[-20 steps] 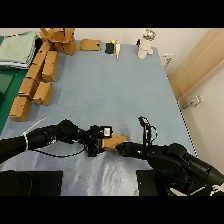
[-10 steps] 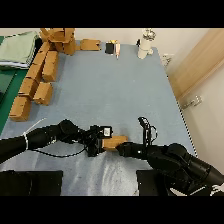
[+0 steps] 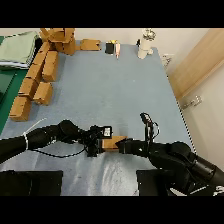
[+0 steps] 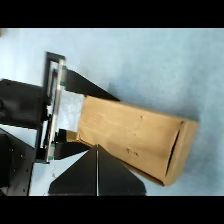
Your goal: Fold the box.
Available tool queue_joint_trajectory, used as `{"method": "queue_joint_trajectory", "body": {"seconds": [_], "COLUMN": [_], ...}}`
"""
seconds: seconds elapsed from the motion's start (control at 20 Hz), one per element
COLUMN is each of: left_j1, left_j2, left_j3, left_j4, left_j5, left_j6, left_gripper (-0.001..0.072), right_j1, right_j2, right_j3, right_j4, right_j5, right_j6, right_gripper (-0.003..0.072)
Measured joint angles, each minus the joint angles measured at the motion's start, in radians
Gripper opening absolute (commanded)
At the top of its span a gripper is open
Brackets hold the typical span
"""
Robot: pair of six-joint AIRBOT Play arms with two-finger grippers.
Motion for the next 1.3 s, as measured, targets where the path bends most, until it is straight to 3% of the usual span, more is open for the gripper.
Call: {"method": "queue_joint_trajectory", "body": {"seconds": [0.25, 0.45, 0.8, 1.3], "left_j1": [0.0, 0.0, 0.0, 0.001], "left_j2": [0.0, 0.0, 0.0, 0.038], "left_j3": [0.0, 0.0, 0.0, 0.001], "left_j4": [0.0, 0.0, -0.001, -0.002], "left_j5": [0.001, 0.001, 0.002, 0.018], "left_j6": [0.0, 0.0, -0.001, -0.06], "left_gripper": [0.0487, 0.0487, 0.0486, 0.0486], "right_j1": [-0.054, -0.109, -0.138, -0.14], "right_j2": [-0.001, -0.051, -0.143, -0.17], "right_j3": [0.078, 0.111, 0.131, 0.153], "right_j4": [-0.235, -0.376, -0.409, -0.456], "right_j5": [-0.164, -0.216, -0.207, -0.193], "right_j6": [0.103, 0.172, 0.227, 0.293], "right_gripper": [0.0004, 0.0004, 0.0004, 0.0004]}}
